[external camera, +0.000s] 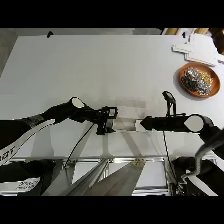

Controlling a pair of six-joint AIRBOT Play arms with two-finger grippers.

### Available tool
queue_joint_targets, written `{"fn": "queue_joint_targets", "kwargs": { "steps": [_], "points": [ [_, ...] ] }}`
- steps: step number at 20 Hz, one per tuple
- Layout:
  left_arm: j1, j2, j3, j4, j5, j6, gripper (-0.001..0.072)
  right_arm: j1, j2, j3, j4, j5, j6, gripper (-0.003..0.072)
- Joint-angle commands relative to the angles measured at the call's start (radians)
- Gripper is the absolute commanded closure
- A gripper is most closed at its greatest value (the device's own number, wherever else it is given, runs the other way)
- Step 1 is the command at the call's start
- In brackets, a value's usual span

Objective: Fold the box and place the chain.

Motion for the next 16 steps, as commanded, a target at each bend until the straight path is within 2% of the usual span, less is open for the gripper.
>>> {"fn": "queue_joint_targets", "kwargs": {
  "steps": [1,4,8,11,16],
  "points": [
    [0.0,0.0,0.0,0.0,0.0,0.0,0.0503,0.112,-0.034,0.077,-0.174,0.003,0.235,0.0277],
    [0.0,0.0,0.0,0.0,0.0,0.001,0.0503,0.188,-0.129,0.143,-0.217,0.061,0.328,0.0276],
    [0.0,0.0,0.0,0.0,0.0,0.0,0.0503,0.263,-0.188,0.161,-0.248,0.079,0.432,0.0275],
    [0.0,0.0,0.0,0.0,0.0,0.001,0.0503,0.283,-0.21,0.189,-0.34,0.09,0.56,0.0276],
    [0.0,0.0,0.0,0.0,0.0,0.001,0.0503,0.297,-0.316,0.28,-0.434,0.183,0.669,0.0276]
  ]
}}
